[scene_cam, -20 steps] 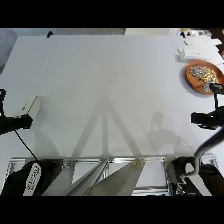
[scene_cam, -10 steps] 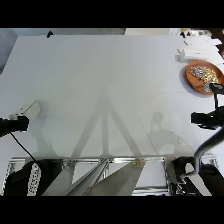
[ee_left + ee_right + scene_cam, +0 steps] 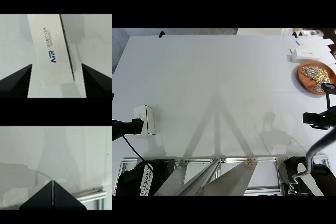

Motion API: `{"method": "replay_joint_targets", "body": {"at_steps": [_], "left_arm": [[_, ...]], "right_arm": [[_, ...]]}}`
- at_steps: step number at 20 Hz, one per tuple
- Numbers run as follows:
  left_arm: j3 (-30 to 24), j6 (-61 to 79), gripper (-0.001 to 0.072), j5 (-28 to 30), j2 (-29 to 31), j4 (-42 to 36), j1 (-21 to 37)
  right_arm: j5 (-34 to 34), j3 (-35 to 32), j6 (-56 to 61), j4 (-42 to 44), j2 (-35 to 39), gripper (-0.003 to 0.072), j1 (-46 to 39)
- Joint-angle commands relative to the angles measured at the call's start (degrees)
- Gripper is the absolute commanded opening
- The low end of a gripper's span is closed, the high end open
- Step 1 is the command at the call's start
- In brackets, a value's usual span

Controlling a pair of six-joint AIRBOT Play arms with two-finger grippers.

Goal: Fold the box and place the chain.

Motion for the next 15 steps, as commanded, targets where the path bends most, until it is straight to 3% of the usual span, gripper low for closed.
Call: {"method": "replay_joint_targets", "body": {"at_steps": [1, 7, 11, 15], "left_arm": [[0.0, -0.2, 0.0698, -1.8, 0.2, -1.4, -3.0], [0.0, 3.3, 0.0697, -4.5, 0.1, -12.4, -12.8], [0.0, 3.2, 0.0697, -8.3, 0.1, -13.9, -17.0], [0.0, 3.2, 0.0697, -7.7, 0.1, -14.0, -17.5]], "right_arm": [[0.0, 0.0, 0.0, 0.0, 0.0, 0.0021, 0.0], [0.0, 0.0, 0.0, 0.0, 0.0, 0.0021, 0.0], [0.0, 0.0, 0.0, 0.0, 0.0, 0.0021, 0.0], [0.0, 0.0, 0.0, 0.0, 0.0, 0.0021, 0.0]]}}
